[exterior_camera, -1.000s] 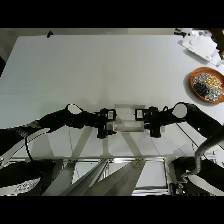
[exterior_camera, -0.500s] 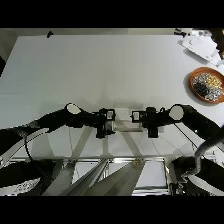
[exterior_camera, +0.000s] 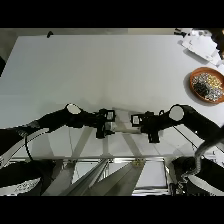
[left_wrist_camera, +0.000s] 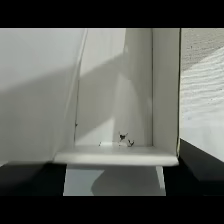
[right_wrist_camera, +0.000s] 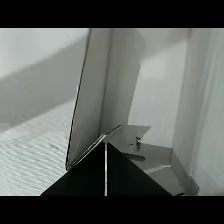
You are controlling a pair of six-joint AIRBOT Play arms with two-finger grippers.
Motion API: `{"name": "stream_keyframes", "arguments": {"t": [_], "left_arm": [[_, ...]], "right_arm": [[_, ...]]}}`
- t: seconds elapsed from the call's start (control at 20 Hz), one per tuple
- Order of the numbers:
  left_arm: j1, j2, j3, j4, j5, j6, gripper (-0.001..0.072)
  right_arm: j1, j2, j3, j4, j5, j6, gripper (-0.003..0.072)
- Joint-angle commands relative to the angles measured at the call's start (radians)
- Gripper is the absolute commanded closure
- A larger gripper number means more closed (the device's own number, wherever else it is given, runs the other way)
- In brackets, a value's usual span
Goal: Fold the box and place the chain.
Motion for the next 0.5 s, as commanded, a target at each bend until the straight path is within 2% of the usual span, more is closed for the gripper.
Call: {"name": "stream_keyframes", "arguments": {"t": [0.0, 0.3, 0.35, 0.4, 0.45], "left_arm": [[0.001, 0.001, 0.001, -0.003, -0.004, -0.005, 0.0431], [0.001, 0.001, 0.001, -0.003, -0.004, -0.005, 0.0431], [0.001, 0.001, 0.001, -0.003, -0.004, -0.005, 0.0431], [0.001, 0.001, 0.001, -0.003, -0.004, -0.005, 0.0431], [0.001, 0.001, 0.001, -0.003, -0.004, -0.005, 0.0431]], "right_arm": [[-0.013, 0.000, -0.001, -0.051, 0.050, 0.042, 0.0679], [-0.059, 0.000, -0.001, -0.034, 0.037, 0.069, 0.0677], [-0.059, 0.000, -0.001, -0.019, 0.022, 0.077, 0.0656], [-0.059, 0.000, -0.001, 0.009, -0.010, 0.099, 0.0574], [-0.059, 0.000, -0.001, 0.052, -0.050, 0.114, 0.0524]]}}
